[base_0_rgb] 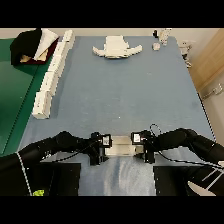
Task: Fold the box.
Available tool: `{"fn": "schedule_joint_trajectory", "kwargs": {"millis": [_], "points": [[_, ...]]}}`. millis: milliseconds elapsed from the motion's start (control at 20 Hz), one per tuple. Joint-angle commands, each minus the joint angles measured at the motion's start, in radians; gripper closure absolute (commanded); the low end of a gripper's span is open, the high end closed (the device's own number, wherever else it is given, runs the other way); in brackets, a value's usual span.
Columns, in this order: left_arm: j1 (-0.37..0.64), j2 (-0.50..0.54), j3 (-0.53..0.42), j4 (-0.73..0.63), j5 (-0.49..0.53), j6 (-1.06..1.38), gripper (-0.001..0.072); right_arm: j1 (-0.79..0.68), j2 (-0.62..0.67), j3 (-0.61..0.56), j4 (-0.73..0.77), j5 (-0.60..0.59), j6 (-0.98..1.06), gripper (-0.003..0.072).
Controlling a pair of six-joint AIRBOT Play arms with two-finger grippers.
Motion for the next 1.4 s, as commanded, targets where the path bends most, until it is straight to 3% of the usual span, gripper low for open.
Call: {"fn": "schedule_joint_trajectory", "kwargs": {"millis": [0, 150, 200, 1350], "points": [[0.001, -0.008, 0.002, -0.003, -0.002, 0.003, 0.0056, 0.000, 0.000, 0.000, 0.000, 0.000, 0.000, 0.0161], [0.001, -0.008, 0.002, -0.003, -0.002, 0.003, 0.0094, 0.000, 0.000, 0.000, 0.000, 0.000, 0.000, 0.0161], [0.001, -0.008, 0.003, -0.003, -0.002, 0.003, 0.0195, 0.000, 0.000, 0.000, 0.000, 0.000, 0.000, 0.0161], [0.001, -0.008, 0.003, -0.003, 0.027, -0.001, 0.0199, 0.000, 0.000, 0.001, 0.001, -0.001, 0.001, 0.0160]]}}
